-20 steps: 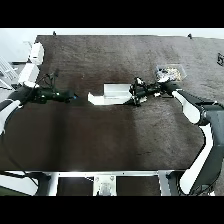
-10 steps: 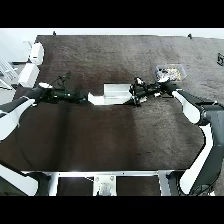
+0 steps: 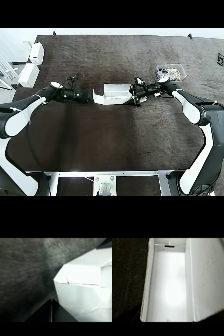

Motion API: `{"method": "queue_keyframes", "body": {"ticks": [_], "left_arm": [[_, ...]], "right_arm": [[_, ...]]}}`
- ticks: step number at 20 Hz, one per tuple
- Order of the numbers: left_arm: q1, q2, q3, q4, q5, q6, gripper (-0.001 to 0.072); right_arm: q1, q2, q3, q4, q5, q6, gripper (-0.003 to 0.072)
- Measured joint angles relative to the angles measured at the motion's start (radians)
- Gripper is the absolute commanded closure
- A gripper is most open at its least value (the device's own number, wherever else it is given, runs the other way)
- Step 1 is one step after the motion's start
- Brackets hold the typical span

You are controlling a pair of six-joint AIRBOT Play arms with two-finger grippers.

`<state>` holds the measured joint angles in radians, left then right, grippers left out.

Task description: Fold the box and place the chain.

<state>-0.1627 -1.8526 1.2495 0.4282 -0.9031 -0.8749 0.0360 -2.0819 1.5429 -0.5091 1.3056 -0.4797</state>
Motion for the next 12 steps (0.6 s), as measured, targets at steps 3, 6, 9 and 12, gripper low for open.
{"method": "queue_keyframes", "body": {"ticks": [3,6,9,12], "left_arm": [[-0.010,-0.002,0.024,0.000,-0.008,-0.003,0.0687],[-0.016,-0.001,0.057,-0.001,-0.040,0.004,0.0659],[-0.016,0.000,0.074,-0.001,-0.060,0.007,0.0390],[-0.018,0.000,0.080,-0.002,-0.084,0.010,0.0389]], "right_arm": [[0.000,0.000,0.000,0.000,0.000,0.000,0.0280],[0.000,0.000,0.000,0.000,0.000,0.000,0.0280],[0.000,0.000,0.000,0.000,0.000,0.000,0.0280],[0.000,0.000,0.000,0.000,0.000,0.000,0.0280]]}}
